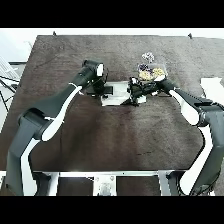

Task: Fold the box and place the chain.

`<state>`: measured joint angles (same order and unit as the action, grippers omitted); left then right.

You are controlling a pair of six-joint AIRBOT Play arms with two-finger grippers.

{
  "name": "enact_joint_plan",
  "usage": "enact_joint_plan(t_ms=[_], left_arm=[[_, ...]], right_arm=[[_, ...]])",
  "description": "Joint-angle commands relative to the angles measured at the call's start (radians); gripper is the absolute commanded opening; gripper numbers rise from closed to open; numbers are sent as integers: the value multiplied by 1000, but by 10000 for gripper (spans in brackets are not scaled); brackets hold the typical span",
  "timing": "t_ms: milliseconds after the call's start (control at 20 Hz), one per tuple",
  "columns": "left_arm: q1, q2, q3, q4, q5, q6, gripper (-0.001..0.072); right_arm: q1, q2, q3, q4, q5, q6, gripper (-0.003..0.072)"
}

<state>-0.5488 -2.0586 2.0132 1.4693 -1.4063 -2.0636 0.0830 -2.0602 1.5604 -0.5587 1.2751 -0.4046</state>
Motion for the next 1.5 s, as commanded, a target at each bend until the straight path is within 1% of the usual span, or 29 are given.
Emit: enact_joint_plan(t_ms=[0,250,300,350,500,550,700,750,800,850,1000,1050,1100,1300,1350,1450], left_arm=[[-6,-27,28,44,-26,-20,349],[-25,-36,46,119,-34,-2,346],[-25,-37,49,123,-33,9,225],[-25,-37,50,124,-26,21,45],[-27,-39,50,126,-19,29,35],[-27,-40,50,126,-26,31,21],[-27,-42,50,125,-34,30,23],[-27,-42,50,124,-35,29,156],[-27,-39,50,122,-44,29,491],[-23,-38,53,112,-56,29,515],[-2,-34,82,45,-119,56,518],[4,-23,83,22,-130,80,579],[8,-4,83,-1,-143,113,616],[27,107,82,-18,-169,310,616],[37,137,83,-47,-166,391,617],[72,195,82,-156,-156,595,616]], right_arm=[[1,0,0,0,0,0,496],[1,0,0,0,0,0,496],[1,0,0,0,0,0,496],[1,0,0,0,0,0,496],[1,0,0,0,0,0,496],[1,0,0,0,0,0,496],[1,0,0,0,0,0,496],[1,0,0,0,0,0,496],[1,0,0,0,0,0,496],[1,0,0,0,0,0,496],[1,0,0,0,0,0,496],[1,0,0,0,0,0,496],[1,0,0,0,0,0,496],[1,0,0,0,0,0,496],[1,0,0,0,0,0,496],[1,0,0,0,0,0,496]])
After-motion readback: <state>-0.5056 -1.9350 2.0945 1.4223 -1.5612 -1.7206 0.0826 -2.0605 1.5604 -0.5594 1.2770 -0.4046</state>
